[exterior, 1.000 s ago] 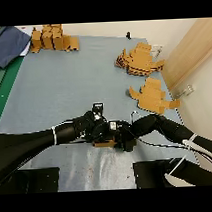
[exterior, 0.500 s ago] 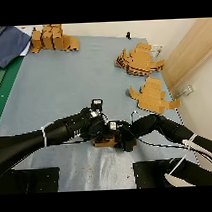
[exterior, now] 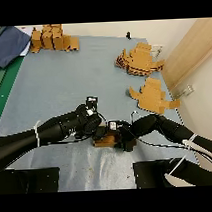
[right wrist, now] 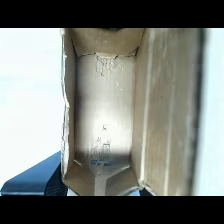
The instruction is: Fold the box.
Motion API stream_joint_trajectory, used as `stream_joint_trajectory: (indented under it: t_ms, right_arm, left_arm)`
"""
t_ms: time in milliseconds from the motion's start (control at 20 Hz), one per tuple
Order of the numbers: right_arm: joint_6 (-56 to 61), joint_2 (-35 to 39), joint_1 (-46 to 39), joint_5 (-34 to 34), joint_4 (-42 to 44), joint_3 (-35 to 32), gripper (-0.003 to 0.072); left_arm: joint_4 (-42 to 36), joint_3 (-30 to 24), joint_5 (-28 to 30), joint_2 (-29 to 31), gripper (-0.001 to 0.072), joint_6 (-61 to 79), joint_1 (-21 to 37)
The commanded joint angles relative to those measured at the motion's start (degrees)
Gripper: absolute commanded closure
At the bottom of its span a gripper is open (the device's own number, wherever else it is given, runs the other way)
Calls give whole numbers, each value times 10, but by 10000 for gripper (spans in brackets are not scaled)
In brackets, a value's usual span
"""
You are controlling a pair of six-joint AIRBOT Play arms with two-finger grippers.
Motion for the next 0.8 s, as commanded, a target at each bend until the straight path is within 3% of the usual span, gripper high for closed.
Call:
stream_joint_trajectory:
  t_ms: [0, 500, 550, 600, 650, 750]
  right_arm:
    - [0, 0, 1, 0, 0, 0, 174]
    - [0, 0, 0, 0, 0, 0, 174]
    - [0, 0, 1, 0, 0, 0, 174]
    - [0, 0, 1, 0, 0, 0, 174]
    - [0, 0, 0, 0, 0, 0, 174]
    - [0, 0, 0, 0, 0, 0, 174]
  left_arm:
    - [13, 1, -18, 6, 124, 4, 2]
    - [31, 1, -52, 81, 124, 31, 3]
    - [35, 1, -67, 87, 219, 40, 3]
    - [48, 1, -93, 90, 562, 56, 3]
    - [58, 0, -118, 91, 696, 74, 3]
    - [61, -7, -130, 91, 697, 139, 3]
